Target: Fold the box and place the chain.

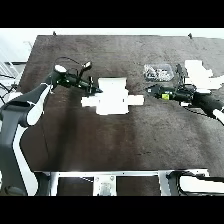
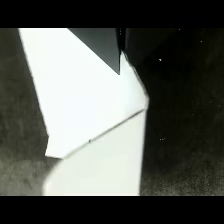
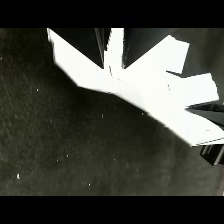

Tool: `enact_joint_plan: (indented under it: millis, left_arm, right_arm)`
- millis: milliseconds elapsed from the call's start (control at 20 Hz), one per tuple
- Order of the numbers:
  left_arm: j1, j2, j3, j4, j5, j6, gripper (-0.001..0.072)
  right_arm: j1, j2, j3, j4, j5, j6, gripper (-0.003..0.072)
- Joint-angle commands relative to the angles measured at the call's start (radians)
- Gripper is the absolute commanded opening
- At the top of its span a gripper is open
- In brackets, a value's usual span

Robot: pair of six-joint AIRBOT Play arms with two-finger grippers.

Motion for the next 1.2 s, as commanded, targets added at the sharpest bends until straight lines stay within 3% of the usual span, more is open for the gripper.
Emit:
enact_joint_plan:
  millis: [0, 500, 600, 900, 950, 1050, 1150]
  left_arm:
    - [-0.022, 0.006, -0.047, 0.011, 0.058, 0.137, 0.0013]
    - [-0.024, -0.017, -0.046, 0.02, 0.072, 0.188, 0.0017]
    - [-0.024, -0.017, -0.046, 0.02, 0.076, 0.188, 0.0018]
    - [-0.024, -0.017, -0.046, 0.023, 0.073, 0.173, 0.0018]
    - [-0.024, -0.017, -0.046, 0.023, 0.073, 0.173, 0.0019]
    - [-0.024, -0.017, -0.046, 0.022, 0.075, 0.173, 0.0018]
    - [-0.024, -0.016, -0.046, 0.021, 0.074, 0.173, 0.0018]
  right_arm:
    - [-0.003, 0.004, -0.026, 0.001, 0.003, -0.03, 0.0157]
    - [-0.003, 0.029, -0.059, 0.002, 0.003, -0.126, 0.0158]
    - [0.0, 0.034, -0.06, 0.001, 0.003, -0.209, 0.0258]
    - [0.041, 0.174, -0.069, -0.002, 0.011, -0.41, 0.0265]
    - [0.058, 0.204, -0.075, -0.004, 0.011, -0.463, 0.0347]
    - [0.111, 0.235, -0.087, -0.029, 0.011, -0.584, 0.0676]
    - [0.187, 0.228, -0.087, -0.114, 0.01, -0.674, 0.068]
